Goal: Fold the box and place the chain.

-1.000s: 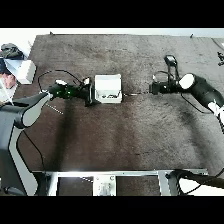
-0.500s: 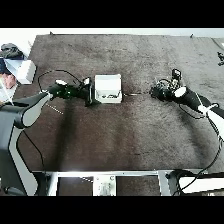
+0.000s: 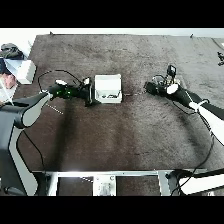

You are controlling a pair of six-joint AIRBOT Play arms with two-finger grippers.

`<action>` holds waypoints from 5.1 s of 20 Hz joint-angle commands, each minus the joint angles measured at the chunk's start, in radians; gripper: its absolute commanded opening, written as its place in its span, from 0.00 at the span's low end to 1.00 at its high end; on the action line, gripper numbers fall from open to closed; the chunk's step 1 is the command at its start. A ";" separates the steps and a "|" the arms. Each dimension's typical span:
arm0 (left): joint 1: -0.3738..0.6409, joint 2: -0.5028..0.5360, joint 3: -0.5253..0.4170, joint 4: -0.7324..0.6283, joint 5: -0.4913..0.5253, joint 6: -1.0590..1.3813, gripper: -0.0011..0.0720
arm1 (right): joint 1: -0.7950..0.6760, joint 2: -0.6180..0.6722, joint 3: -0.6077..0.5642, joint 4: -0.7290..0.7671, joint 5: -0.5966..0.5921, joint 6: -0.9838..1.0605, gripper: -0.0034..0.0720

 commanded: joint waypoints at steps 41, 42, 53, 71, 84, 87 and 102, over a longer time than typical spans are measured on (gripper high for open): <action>0.000 0.001 0.000 0.000 0.000 0.000 0.66 | -0.093 0.105 -0.171 -0.041 0.048 -0.110 0.54; 0.000 0.001 0.000 0.000 0.000 0.000 0.66 | -0.093 0.077 -0.154 -0.016 0.034 -0.110 0.54; 0.000 0.001 0.000 0.000 0.000 0.000 0.66 | -0.074 -0.084 -0.011 0.116 -0.083 -0.109 0.54; 0.000 0.001 0.000 0.000 0.000 0.000 0.66 | 0.206 0.350 -0.011 0.130 -0.004 -0.182 0.02; 0.000 0.001 0.000 0.000 0.000 0.000 0.66 | 0.446 0.386 -0.011 0.114 -0.177 -0.204 0.02; 0.000 0.001 0.000 0.000 0.000 0.000 0.66 | 0.446 0.325 -0.011 0.097 -0.107 -0.205 0.02; 0.000 0.001 0.000 0.000 0.000 0.000 0.66 | -0.018 0.090 0.063 -0.126 0.303 -0.146 0.41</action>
